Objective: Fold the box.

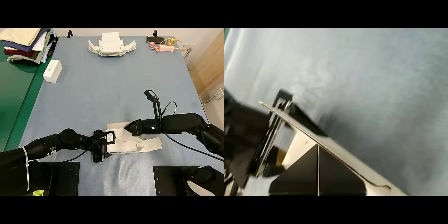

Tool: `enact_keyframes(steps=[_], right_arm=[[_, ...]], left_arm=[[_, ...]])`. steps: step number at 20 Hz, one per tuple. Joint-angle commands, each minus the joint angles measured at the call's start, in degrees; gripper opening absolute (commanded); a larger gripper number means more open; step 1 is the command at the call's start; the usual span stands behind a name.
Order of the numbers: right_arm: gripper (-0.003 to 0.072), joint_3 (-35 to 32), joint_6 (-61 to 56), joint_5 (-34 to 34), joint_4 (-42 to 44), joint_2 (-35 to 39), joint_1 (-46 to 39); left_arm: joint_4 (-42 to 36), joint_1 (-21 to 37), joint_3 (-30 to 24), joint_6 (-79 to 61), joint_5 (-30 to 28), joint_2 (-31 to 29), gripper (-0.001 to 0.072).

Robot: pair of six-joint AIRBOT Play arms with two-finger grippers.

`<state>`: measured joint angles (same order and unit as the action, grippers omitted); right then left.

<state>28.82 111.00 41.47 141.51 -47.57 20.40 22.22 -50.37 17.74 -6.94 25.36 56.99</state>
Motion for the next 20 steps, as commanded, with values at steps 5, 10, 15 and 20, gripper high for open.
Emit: enact_keyframes(steps=[5,10,15,20], right_arm=[[0.0004,0.26,-1.09,-5.01,0.76,-13.92,0.07],[0.0004,0.24,-0.39,-3.91,0.74,-15.91,0.07],[0.0005,0.24,-0.42,-2.40,0.33,-15.91,0.07],[0.0004,0.28,-0.39,-0.87,0.33,-15.85,0.02]], left_arm=[[0.09,0.02,-0.02,-0.02,0.63,0.02,0.0512],[0.09,0.04,0.00,0.07,0.63,0.02,0.0513],[0.09,0.02,-0.02,0.07,0.61,0.02,0.0513],[0.07,0.04,-0.02,0.07,0.61,0.02,0.0512]])
